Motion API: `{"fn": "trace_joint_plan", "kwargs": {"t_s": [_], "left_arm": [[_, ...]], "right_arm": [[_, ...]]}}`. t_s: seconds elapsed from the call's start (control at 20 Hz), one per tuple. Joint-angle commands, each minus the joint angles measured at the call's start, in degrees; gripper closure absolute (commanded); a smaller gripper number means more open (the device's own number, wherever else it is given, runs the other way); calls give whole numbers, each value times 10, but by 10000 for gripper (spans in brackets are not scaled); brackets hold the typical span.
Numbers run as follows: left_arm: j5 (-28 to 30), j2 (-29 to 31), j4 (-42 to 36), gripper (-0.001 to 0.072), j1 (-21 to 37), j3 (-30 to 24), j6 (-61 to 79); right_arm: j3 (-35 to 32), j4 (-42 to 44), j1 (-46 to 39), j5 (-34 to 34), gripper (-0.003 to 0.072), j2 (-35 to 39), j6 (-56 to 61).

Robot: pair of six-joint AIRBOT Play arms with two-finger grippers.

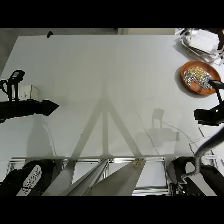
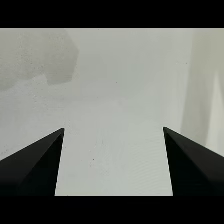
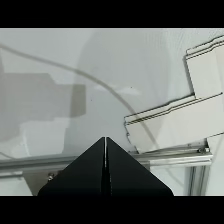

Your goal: Fold the box and place the chain.

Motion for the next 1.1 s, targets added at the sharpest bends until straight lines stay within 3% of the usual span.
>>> {"fn": "trace_joint_plan", "kwargs": {"t_s": [0.0,0.5,0.8,1.05], "left_arm": [[0,0,0,22,0,0,0],[-1,-12,7,22,-4,0,0],[-2,-52,261,22,-3,0,0],[-4,-48,190,22,-1,0,0]], "right_arm": [[0,0,0,0,669,0,0],[1,0,0,0,669,0,0],[1,0,0,0,669,0,0],[1,0,0,0,669,0,0]]}}
